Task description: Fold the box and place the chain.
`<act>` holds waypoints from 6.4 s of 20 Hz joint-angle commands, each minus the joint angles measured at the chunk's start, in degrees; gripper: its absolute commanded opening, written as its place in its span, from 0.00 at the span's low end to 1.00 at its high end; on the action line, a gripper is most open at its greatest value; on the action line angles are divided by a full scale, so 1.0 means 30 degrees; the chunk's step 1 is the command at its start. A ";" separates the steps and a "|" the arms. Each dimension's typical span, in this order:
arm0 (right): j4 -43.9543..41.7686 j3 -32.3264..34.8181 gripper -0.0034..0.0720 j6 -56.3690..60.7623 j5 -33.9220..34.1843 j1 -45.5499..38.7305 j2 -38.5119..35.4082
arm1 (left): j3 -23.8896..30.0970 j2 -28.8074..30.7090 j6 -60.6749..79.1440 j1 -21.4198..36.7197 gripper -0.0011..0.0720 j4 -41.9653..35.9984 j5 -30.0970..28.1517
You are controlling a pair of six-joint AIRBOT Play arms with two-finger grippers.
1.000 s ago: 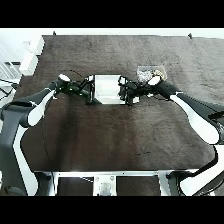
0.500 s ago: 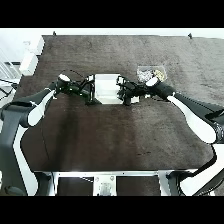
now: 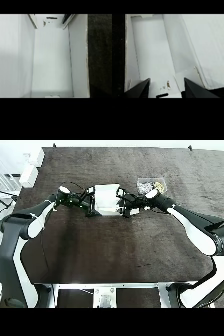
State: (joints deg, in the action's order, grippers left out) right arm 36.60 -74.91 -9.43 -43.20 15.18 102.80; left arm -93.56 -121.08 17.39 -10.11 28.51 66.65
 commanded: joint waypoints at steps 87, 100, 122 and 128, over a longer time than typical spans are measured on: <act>0.6419 -0.3395 0.69 3.0017 -0.4401 0.0306 -0.0109 | 0.0000 -0.0007 0.0007 -0.0007 0.56 -0.0102 0.0146; 1.1489 -0.4823 0.69 3.5095 -0.4838 0.1821 0.1217 | 0.0000 -0.0007 0.0007 -0.0007 0.56 -0.0109 0.0299; 1.8272 -1.1948 0.67 4.0610 -1.2466 0.3832 0.4364 | 0.0000 -0.0007 0.0007 -0.0007 0.56 -0.0109 0.0444; 1.8389 -1.2203 0.57 4.1863 -1.2473 0.3891 0.4889 | 0.0000 -0.0007 0.0007 -0.0007 0.56 -0.0109 0.0466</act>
State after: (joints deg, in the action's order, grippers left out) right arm 91.09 -110.65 113.97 -79.90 26.76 116.46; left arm -93.56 -121.14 17.37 -10.20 28.16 67.92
